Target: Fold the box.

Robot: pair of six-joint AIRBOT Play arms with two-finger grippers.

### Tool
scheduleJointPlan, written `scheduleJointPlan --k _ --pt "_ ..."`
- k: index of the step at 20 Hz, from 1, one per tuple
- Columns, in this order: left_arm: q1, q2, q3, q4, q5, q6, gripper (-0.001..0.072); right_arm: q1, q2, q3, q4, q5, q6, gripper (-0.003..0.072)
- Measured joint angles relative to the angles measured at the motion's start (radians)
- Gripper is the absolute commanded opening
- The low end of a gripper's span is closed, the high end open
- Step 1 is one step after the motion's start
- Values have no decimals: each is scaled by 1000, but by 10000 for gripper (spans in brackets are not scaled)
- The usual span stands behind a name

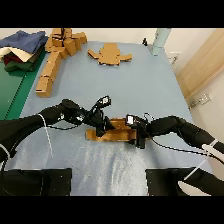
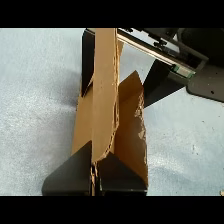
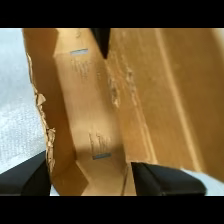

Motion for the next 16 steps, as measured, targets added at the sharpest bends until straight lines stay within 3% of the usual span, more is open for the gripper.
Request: scheduleJointPlan --k 8,16 --pt "0 0 0 0 -2 0 12 -3 -24 0 22 -64 -37 720" --pt "0 0 0 0 0 0 12 -5 -24 0 14 -56 -37 720"
